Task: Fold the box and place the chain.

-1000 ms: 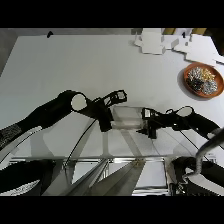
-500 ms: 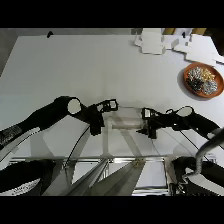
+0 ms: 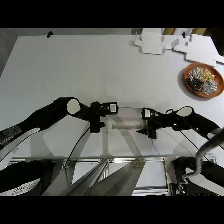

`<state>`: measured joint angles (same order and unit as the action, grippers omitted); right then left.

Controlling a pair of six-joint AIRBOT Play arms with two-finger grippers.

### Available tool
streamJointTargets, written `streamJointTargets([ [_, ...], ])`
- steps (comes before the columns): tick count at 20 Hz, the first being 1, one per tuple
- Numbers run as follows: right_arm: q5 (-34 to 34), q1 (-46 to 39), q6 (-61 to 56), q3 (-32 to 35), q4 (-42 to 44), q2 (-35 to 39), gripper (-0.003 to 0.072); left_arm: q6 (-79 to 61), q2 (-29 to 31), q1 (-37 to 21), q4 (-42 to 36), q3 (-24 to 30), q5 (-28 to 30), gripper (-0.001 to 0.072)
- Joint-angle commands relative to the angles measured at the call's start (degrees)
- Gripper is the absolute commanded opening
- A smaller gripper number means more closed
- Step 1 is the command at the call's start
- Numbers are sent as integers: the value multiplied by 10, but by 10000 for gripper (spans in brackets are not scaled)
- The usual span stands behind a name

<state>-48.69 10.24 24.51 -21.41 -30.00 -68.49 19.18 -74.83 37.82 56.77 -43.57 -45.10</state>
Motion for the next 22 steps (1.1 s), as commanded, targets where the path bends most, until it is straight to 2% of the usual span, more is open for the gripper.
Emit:
streamJointTargets([
  [1,0,0,0,0,0,0,398,-15,0,-1,-20,0,17,439],
  [15,0,0,0,0,0,0,398,-15,-9,5,-37,0,14,430],
  [18,0,0,0,0,0,0,398,-35,-9,7,-69,0,-11,270],
  [22,0,0,0,0,0,0,398,-120,-16,19,-101,0,-25,270],
])
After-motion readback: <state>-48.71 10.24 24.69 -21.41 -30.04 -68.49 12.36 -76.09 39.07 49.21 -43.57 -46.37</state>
